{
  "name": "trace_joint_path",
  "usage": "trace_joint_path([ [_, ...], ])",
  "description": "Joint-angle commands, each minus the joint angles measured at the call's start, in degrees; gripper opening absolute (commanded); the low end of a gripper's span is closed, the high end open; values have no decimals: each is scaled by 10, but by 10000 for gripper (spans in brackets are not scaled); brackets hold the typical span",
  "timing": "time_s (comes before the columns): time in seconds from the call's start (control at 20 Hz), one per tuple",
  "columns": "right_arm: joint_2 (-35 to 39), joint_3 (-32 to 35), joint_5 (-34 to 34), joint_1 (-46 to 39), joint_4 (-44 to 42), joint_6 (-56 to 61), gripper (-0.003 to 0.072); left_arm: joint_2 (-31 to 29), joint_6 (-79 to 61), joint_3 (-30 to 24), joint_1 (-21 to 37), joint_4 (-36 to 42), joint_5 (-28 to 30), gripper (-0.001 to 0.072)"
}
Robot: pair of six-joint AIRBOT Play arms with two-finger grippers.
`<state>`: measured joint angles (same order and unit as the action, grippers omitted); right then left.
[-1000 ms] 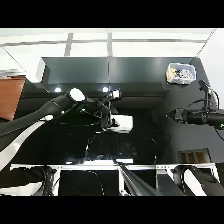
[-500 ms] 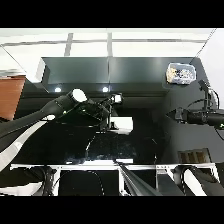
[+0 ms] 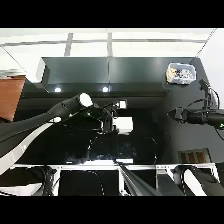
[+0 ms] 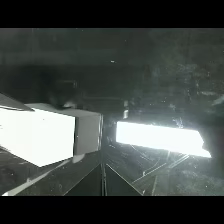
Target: Fold the box and place the chain.
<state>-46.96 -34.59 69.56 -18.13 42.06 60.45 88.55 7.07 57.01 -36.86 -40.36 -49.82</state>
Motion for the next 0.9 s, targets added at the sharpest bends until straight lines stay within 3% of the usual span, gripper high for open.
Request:
trace_joint_path([
  [0.0, 0, 0, 0, 0, 0, 0, 14, 2, 86, 6, -21, -71, 25, 374],
  [0.1, 0, 0, 1, 0, 0, 0, 14, -10, 164, 10, -9, -120, 8, 362],
  [0.25, 0, 0, 1, 0, 0, 0, 13, -70, 260, 10, 68, -201, -28, 361],
  [0.45, 0, 0, -2, 0, 0, 0, 13, -155, 396, 10, 266, -307, -63, 361],
  [0.6, 0, 0, -6, 0, -1, 0, 13, -177, 447, 8, 450, -331, -100, 361],
  [0.75, 0, 0, -18, 15, -1, 0, 13, -173, 475, 9, 604, -311, -72, 361],
  [0.85, 0, 0, -42, 36, -2, 0, 13, -165, 472, 9, 663, -285, -16, 361],
])
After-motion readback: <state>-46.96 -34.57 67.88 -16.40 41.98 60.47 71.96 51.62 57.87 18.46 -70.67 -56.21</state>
